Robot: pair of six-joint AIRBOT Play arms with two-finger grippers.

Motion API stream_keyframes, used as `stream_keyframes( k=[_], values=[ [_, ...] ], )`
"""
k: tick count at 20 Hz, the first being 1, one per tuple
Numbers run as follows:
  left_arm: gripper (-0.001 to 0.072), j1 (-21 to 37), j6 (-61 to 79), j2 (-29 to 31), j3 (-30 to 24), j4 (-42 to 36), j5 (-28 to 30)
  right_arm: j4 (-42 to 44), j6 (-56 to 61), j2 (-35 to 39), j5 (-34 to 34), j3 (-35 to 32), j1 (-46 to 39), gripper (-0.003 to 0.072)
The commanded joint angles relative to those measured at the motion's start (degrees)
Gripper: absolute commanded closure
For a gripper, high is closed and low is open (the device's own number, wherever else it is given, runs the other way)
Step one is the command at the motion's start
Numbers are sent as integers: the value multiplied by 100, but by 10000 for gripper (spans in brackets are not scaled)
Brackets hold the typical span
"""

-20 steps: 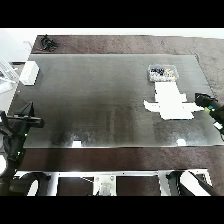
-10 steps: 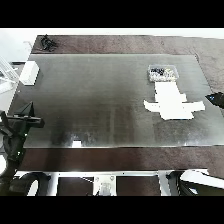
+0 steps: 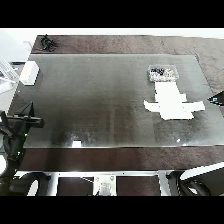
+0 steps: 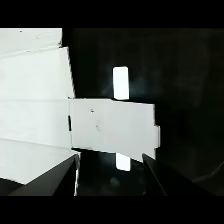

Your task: Fold the box and place the chain.

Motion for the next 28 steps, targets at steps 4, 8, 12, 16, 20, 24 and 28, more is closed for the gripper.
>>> stream_keyframes(
  k=[4, 8, 12, 16, 20, 24, 28],
  values=[
    [689, 0, 2, 0, 0, 2, 0, -168, -98, -686, 291, 636, -2, 193],
    [689, 0, 2, 0, 0, 2, 0, -149, -105, -1023, 297, 638, 50, 193],
    [689, 0, 2, 0, 0, 2, 0, -59, -144, -1158, 411, 638, 98, 193],
    [690, 0, 2, 0, 0, 2, 0, 343, -256, -1224, 590, 636, 101, 200],
    [689, 0, 2, 0, 0, 2, 0, 636, -256, -1239, 702, 627, 162, 247],
    [689, 0, 2, 0, 0, 2, 2, 629, -251, -1318, 815, 625, 302, 248],
    [689, 0, 2, 0, 0, 2, 0, 632, -254, -1427, 1032, 542, 463, 290]
  ],
)
